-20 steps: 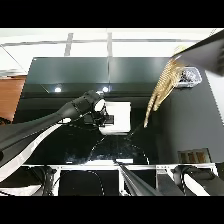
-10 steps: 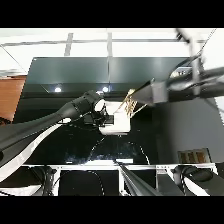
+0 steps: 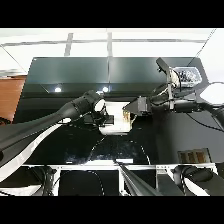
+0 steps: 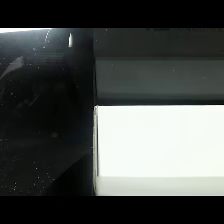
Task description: Fold the box and place the chain.
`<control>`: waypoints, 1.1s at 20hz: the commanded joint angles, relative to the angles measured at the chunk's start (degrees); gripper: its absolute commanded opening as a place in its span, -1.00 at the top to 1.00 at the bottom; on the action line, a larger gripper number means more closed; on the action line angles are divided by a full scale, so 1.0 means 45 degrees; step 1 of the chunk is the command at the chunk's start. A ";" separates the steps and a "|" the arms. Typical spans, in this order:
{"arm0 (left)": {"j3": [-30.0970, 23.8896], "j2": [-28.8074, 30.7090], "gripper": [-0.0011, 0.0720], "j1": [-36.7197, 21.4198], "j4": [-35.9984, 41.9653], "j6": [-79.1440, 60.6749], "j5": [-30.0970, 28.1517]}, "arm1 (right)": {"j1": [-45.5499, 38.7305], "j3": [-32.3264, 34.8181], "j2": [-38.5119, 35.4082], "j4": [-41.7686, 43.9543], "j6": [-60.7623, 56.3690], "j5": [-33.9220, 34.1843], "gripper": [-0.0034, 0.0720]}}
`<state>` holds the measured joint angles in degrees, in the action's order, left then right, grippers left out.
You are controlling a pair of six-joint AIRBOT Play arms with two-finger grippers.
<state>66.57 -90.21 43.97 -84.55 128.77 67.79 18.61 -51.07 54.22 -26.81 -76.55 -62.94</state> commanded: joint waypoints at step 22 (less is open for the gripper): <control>-0.0005 0.0005 0.89 -0.0010 -0.0005 0.0000 0.0053 | 0.1205 0.1928 0.0029 -0.1719 -0.1112 0.3288 0.87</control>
<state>66.57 -90.21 43.97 -84.55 128.79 67.99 22.13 -48.27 54.24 -32.32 -80.27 -55.51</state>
